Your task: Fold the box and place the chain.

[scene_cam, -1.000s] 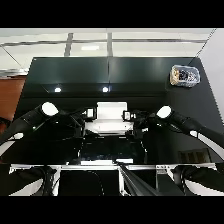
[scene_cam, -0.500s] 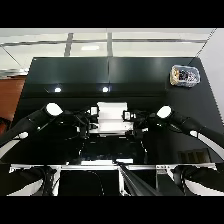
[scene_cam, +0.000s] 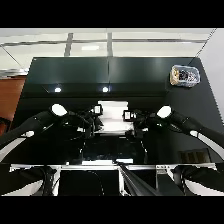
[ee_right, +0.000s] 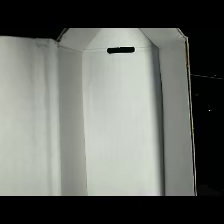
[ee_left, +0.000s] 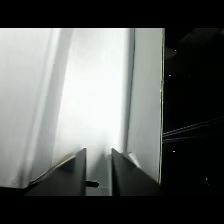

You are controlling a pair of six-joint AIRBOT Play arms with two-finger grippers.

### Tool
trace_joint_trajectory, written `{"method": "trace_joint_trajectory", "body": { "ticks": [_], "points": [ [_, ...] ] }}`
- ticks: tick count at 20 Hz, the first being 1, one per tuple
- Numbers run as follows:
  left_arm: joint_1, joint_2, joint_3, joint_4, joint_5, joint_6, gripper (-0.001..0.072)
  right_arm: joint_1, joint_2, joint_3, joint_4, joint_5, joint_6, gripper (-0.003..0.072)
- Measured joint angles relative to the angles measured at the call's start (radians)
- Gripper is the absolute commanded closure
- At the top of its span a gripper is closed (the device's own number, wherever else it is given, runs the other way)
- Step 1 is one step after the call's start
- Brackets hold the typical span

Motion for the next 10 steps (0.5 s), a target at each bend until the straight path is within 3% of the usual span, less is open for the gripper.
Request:
{"method": "trace_joint_trajectory", "body": {
  "ticks": [1, 2, 3, 5, 6, 7, 8, 10],
  "points": [
    [0.002, 0.0, 0.0, -0.003, 0.002, 0.0, 0.0527, 0.0, 0.0, 0.0, 0.0, 0.0, 0.0, 0.048],
    [0.004, 0.0, 0.0, -0.005, 0.001, 0.0, 0.0358, 0.0, 0.0, 0.0, 0.0, -0.001, 0.0, 0.048],
    [0.005, 0.0, 0.0, -0.008, -0.003, 0.0, 0.0275, 0.0, 0.0, 0.0, 0.002, -0.002, 0.0, 0.048],
    [0.007, 0.0, 0.0, -0.009, -0.003, -0.004, 0.0576, 0.0, 0.0, 0.0, 0.001, -0.002, 0.0, 0.048],
    [0.008, 0.001, 0.0, -0.006, -0.005, -0.002, 0.0412, 0.0, 0.0, 0.0, 0.001, -0.002, 0.0, 0.0481],
    [0.008, 0.003, 0.002, -0.004, -0.006, -0.003, 0.0483, 0.0, 0.0, 0.0, 0.001, -0.002, 0.0, 0.048],
    [0.008, 0.007, 0.002, -0.002, -0.011, -0.008, 0.0688, 0.0, 0.0, 0.0, 0.001, -0.002, 0.0, 0.048],
    [0.022, 0.03, 0.009, 0.03, -0.019, -0.046, 0.0682, 0.0, 0.0, 0.0, 0.0, -0.001, 0.0, 0.048]
  ]
}}
